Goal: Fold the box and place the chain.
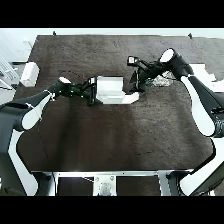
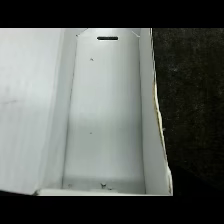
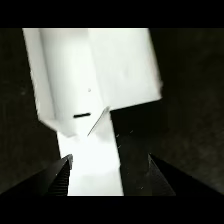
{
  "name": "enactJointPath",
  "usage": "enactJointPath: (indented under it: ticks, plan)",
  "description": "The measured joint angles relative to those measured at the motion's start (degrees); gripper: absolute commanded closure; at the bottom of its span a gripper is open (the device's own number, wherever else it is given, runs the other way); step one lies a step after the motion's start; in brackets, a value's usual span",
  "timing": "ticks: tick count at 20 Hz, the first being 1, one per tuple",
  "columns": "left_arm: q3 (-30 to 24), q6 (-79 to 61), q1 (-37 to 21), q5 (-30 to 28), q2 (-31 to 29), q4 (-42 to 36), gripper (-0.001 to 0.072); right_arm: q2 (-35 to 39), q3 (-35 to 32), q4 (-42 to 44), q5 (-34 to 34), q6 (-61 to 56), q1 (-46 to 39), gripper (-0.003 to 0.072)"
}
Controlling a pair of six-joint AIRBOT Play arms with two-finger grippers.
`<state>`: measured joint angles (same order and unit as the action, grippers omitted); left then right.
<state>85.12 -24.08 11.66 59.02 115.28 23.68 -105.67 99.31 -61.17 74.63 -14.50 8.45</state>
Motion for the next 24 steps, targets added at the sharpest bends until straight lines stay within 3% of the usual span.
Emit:
enactJointPath:
  ticks: [4, 12, 13, 14, 19, 24]
  plan:
    - [0.00, 0.00, 0.00, -0.09, 0.00, -0.02, 0.0314, 0.20, -4.46, 0.28, -0.68, -0.11, 0.00, 0.0131]
    - [0.00, 0.02, 0.00, -0.09, 0.00, -0.04, 0.0314, 0.31, -10.78, 10.14, -6.54, 6.97, 0.02, 0.0132]
    - [0.00, 0.02, 0.00, -0.09, 0.00, -0.04, 0.0313, 0.31, -11.10, 10.71, -7.04, 7.54, 0.11, 0.0164]
    - [0.00, 0.02, 0.00, -0.09, 0.00, -0.04, 0.0314, 0.31, -11.37, 11.10, -7.41, 8.11, 0.24, 0.0247]
    - [0.00, 0.02, -0.09, -0.09, 0.00, -0.02, 0.0314, 0.28, -12.11, 12.07, -8.63, 11.08, 1.81, 0.0326]
    - [0.00, 0.09, -0.09, -0.13, 0.00, -0.09, 0.0314, 0.28, -12.35, 12.57, -10.38, 13.03, 3.32, 0.0328]
